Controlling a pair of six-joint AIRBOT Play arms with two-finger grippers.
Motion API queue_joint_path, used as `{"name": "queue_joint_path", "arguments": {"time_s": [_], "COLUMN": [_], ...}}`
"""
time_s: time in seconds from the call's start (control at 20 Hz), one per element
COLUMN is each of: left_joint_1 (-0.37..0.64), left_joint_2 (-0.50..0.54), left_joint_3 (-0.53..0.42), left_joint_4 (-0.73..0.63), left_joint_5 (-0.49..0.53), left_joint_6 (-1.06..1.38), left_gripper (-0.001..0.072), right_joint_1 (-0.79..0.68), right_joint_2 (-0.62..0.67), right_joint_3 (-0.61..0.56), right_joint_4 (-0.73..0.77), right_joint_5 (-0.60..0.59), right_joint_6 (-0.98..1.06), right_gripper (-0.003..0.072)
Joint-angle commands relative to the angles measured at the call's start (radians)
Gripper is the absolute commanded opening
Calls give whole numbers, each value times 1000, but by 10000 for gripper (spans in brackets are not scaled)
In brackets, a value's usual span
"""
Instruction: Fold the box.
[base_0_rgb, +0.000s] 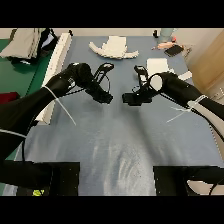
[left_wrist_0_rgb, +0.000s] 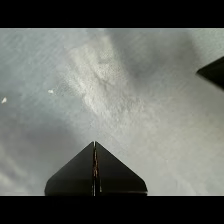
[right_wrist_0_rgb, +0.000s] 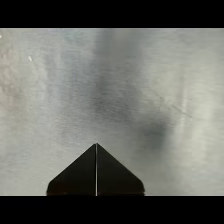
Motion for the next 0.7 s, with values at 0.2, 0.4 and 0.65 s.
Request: {"name": "queue_joint_path", "arguments": {"time_s": [0.2,0.4,0.65], "left_joint_1": [-14,-14,-15], "left_joint_2": [-57,-57,-57], "left_joint_3": [42,42,42], "left_joint_4": [-3,-3,-4], "left_joint_5": [-16,-16,-16], "left_joint_6": [33,33,33], "left_gripper": [18,18,18], "right_joint_1": [30,30,30], "right_joint_2": [-35,-35,-35], "right_joint_3": [12,12,12], "right_joint_4": [37,37,37], "right_joint_5": [-28,-28,-28], "right_joint_6": [-54,-54,-54], "right_gripper": [2,1,2]}}
